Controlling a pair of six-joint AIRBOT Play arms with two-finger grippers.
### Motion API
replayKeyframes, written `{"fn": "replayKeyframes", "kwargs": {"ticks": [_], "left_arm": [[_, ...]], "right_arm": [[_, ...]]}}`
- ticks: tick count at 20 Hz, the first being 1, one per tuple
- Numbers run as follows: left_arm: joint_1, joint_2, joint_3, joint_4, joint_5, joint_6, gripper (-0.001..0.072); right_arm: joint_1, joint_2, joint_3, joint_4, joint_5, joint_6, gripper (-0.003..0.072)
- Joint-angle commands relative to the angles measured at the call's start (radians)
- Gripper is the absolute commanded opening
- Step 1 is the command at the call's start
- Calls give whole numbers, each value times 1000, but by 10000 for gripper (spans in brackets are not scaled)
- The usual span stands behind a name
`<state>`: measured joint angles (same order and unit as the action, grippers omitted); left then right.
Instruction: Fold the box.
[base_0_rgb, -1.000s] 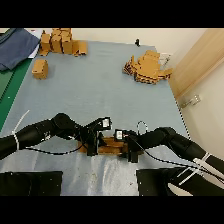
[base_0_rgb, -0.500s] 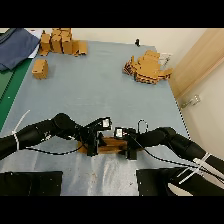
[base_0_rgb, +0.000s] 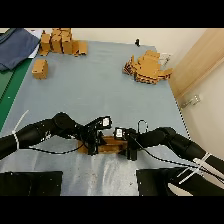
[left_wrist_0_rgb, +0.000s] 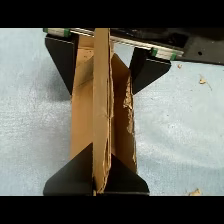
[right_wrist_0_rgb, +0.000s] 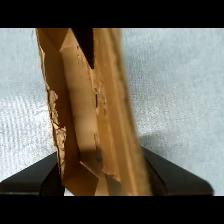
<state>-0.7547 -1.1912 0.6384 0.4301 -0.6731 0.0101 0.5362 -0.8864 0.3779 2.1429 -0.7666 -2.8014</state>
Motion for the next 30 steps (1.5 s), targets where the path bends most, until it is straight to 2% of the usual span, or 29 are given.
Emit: {"fn": "replayKeyframes", "kwargs": {"ticks": [1, 6, 9, 12, 26, 30], "left_arm": [[1, 2, 10, -3, 11, -26, 14], [5, 3, 29, -3, 18, -26, 15], [44, 3, 36, -5, 15, -35, 15], [77, 2, 36, -5, -28, -37, 15], [75, 0, 35, -19, -65, -25, 14], [71, -1, 35, -19, -104, 0, 15]], "right_arm": [[0, 0, 1, 0, -5, 0, 601], [0, 0, 1, -3, -19, 0, 601], [0, 0, 1, -16, -21, 0, 601], [0, 0, 1, -42, -20, 0, 601], [0, 0, 1, -44, -19, 0, 601], [0, 0, 1, -42, -19, 0, 601]]}}
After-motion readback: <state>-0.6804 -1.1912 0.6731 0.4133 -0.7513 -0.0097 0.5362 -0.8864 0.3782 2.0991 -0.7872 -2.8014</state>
